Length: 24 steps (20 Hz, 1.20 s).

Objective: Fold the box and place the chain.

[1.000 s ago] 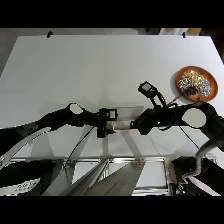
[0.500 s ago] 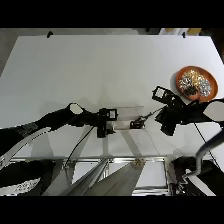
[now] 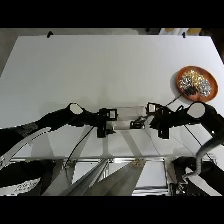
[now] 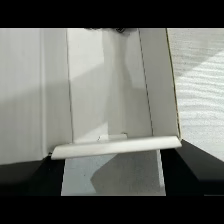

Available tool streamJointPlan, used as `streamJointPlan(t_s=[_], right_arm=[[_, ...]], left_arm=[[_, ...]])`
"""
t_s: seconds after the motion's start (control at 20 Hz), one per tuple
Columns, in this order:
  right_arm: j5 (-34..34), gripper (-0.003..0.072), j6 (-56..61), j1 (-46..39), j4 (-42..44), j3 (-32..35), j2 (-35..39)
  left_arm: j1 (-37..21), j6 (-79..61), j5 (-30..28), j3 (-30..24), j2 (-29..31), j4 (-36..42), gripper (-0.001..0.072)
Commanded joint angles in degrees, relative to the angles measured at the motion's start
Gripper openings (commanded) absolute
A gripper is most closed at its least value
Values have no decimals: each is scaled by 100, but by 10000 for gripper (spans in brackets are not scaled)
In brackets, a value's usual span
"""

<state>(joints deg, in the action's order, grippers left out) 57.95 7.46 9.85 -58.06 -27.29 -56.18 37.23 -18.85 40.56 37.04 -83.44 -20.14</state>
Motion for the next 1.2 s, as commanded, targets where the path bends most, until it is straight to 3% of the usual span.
streamJointPlan(t_s=[0.0, 0.15, 0.5, 0.7, 0.9, 1.0, 1.15], right_arm=[[-396, 119, -1005, -15, 577, 111, -439], [-341, 124, -1604, -15, 1060, 111, -660], [-374, 117, -1722, -15, 1095, 111, -680], [-48, 115, -1716, -15, 1056, 111, -680], [-2, 95, -1674, -15, 933, 114, -680], [-13, 18, -1676, -15, 942, 129, -680], [-31, 17, -1628, -15, 981, 129, -675]], left_arm=[[0, -2, -2, 4, 4, -2, 210], [0, -2, -2, 4, 7, -2, 210], [0, -2, 0, 4, 4, -2, 210], [0, -2, 0, 4, 4, -2, 210], [0, -2, 0, 4, 7, -2, 210], [0, -2, -2, 4, 4, -2, 210], [0, -2, 0, 4, 4, -2, 210]])
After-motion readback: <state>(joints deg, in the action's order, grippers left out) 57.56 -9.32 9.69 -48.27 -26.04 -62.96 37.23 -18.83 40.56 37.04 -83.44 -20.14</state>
